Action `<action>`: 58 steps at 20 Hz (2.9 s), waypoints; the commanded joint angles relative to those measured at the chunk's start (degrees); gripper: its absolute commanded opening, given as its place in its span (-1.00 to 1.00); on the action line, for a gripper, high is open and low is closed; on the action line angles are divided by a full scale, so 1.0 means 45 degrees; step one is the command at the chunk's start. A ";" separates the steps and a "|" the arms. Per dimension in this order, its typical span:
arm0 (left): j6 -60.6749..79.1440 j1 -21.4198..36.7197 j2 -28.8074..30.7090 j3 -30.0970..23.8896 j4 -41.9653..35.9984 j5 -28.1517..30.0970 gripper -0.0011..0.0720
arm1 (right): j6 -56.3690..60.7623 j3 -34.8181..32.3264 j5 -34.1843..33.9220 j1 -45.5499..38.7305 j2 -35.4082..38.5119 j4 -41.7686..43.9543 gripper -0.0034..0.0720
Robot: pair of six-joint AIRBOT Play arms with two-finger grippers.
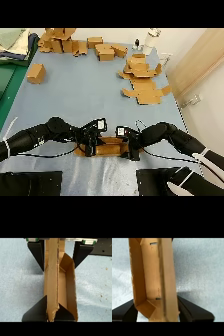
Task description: Fold the box.
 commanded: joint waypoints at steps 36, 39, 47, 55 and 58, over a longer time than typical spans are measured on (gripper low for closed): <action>0.0005 0.0000 -0.0005 -0.0005 0.0005 0.0005 -0.94 | -0.0393 -0.0228 0.0651 0.0389 -0.0622 0.0194 0.40; 0.0005 0.0000 -0.0005 -0.0005 0.0005 0.0005 -0.94 | -0.0393 -0.0253 0.0607 0.0389 -0.0622 0.0073 0.40; 0.0005 0.0000 -0.0005 -0.0005 0.0005 0.0005 -0.94 | -0.0384 -0.0311 0.0622 0.0389 -0.0588 0.0102 0.40; 0.0005 0.0000 -0.0005 -0.0005 0.0005 0.0005 -0.94 | -0.0384 -0.0311 0.0661 0.0389 -0.0593 0.0107 0.40; 0.0005 0.0000 -0.0005 0.0000 -0.0010 0.0029 -0.94 | -0.0384 -0.0311 0.0661 0.0389 -0.0593 0.0112 0.40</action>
